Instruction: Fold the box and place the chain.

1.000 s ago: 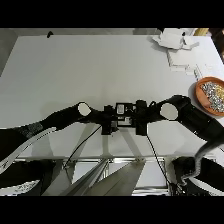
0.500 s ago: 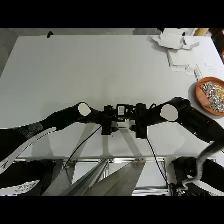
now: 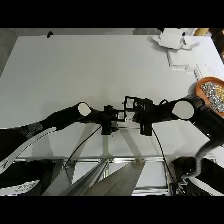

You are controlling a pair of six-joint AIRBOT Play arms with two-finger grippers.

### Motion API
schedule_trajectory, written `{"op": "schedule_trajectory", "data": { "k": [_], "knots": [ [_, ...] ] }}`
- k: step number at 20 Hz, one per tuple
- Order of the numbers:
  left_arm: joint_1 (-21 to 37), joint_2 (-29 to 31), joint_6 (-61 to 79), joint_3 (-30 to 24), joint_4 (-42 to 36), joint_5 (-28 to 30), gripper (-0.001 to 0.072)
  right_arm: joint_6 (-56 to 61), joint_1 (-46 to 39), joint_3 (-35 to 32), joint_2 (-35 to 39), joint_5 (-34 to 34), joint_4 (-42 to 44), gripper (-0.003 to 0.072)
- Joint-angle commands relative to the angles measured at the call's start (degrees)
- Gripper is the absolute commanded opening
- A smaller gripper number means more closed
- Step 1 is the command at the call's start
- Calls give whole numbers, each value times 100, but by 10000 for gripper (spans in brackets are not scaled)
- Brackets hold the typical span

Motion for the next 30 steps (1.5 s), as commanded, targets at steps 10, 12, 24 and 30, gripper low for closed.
{"op": "schedule_trajectory", "data": {
  "k": [10,12,24,30],
  "knots": [
    [-4,-2,0,0,0,-2,252,-181,-146,-527,-474,208,566,16],
    [-2,-2,0,0,0,-2,252,-188,-146,-527,-455,210,634,16],
    [-2,-2,0,0,0,-2,252,-699,-382,-527,-197,-459,1034,16],
    [-4,-2,0,0,0,-2,252,-702,-378,-527,-509,-168,1032,16]
  ]
}}
